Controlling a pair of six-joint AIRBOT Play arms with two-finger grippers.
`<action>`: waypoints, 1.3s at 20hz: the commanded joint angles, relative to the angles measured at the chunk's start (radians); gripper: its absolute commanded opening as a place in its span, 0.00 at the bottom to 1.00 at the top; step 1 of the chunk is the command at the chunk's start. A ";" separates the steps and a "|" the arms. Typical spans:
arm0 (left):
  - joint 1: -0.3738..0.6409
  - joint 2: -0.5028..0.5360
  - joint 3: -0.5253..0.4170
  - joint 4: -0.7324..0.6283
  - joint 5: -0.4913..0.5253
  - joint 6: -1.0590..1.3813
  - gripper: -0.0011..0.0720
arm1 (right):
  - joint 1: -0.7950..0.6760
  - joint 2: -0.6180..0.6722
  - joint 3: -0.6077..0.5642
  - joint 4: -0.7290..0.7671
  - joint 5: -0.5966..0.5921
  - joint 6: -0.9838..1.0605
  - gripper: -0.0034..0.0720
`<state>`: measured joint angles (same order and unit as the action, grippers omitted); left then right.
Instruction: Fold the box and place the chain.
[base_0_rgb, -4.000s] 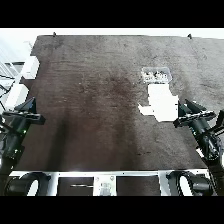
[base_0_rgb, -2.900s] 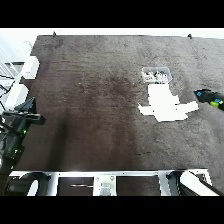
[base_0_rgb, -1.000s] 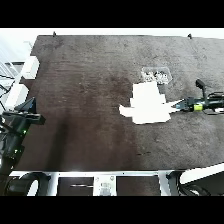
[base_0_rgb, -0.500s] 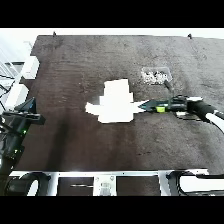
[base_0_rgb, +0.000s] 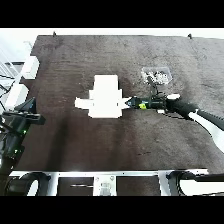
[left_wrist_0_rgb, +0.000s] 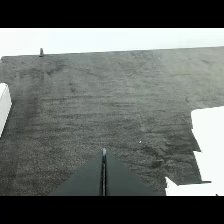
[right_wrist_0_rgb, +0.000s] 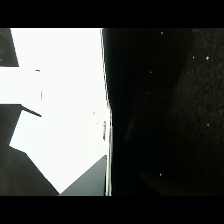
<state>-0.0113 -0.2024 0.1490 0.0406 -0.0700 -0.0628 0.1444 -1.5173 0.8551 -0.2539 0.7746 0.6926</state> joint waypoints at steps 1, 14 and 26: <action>0.000 0.001 0.001 0.000 0.000 0.000 0.04 | 0.016 -0.024 0.019 0.004 -0.038 -0.026 0.05; 0.000 0.000 0.004 0.004 -0.066 0.011 0.84 | 0.021 -0.028 0.019 0.003 -0.034 -0.050 0.05; 0.000 -0.776 0.501 0.106 -0.460 -0.142 0.71 | 0.023 -0.027 0.006 0.038 -0.054 -0.129 0.05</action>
<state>-0.0113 -0.7193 0.4835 0.0742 -0.3882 -0.1226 0.1658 -1.5452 0.8627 -0.2249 0.7258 0.5694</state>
